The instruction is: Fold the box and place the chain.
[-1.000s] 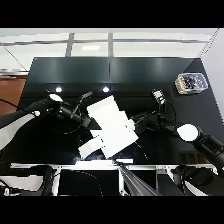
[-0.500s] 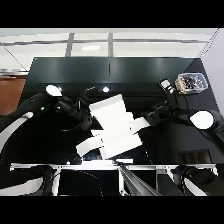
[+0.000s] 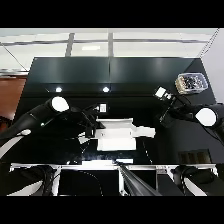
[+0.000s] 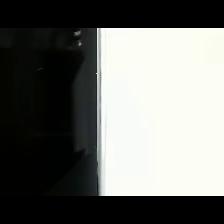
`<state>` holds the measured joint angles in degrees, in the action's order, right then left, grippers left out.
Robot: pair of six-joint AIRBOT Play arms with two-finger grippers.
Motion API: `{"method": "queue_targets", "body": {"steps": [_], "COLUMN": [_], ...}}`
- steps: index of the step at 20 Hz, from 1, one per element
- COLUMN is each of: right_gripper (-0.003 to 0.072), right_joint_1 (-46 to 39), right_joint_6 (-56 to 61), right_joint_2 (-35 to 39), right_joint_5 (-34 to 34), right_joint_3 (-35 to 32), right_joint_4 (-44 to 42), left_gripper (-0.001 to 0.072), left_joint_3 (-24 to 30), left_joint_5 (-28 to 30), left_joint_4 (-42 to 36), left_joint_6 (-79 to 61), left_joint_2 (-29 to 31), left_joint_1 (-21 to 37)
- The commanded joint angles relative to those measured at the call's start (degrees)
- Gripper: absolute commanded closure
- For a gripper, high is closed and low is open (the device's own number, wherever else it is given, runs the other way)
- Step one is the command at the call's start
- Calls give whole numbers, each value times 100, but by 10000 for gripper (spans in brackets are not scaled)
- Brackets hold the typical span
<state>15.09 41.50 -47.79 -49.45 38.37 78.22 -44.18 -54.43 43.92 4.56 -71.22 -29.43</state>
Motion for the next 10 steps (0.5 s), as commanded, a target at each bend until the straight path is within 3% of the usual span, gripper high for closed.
{"method": "queue_targets", "body": {"steps": [1, 6, 10], "right_gripper": [40, 40, 40], "right_joint_1": [37, -160, -518], "right_joint_6": [-448, -258, -286], "right_joint_2": [2, 76, 157], "right_joint_5": [-42, -463, -452], "right_joint_3": [13, 42, -26], "right_joint_4": [28, -389, -1274], "left_gripper": [690, 688, 688], "left_joint_3": [35, 31, 31], "left_joint_5": [754, 553, 879], "left_joint_4": [105, 61, 57], "left_joint_6": [-726, -713, -706], "left_joint_2": [-378, -634, -634], "left_joint_1": [-57, -52, -48]}}
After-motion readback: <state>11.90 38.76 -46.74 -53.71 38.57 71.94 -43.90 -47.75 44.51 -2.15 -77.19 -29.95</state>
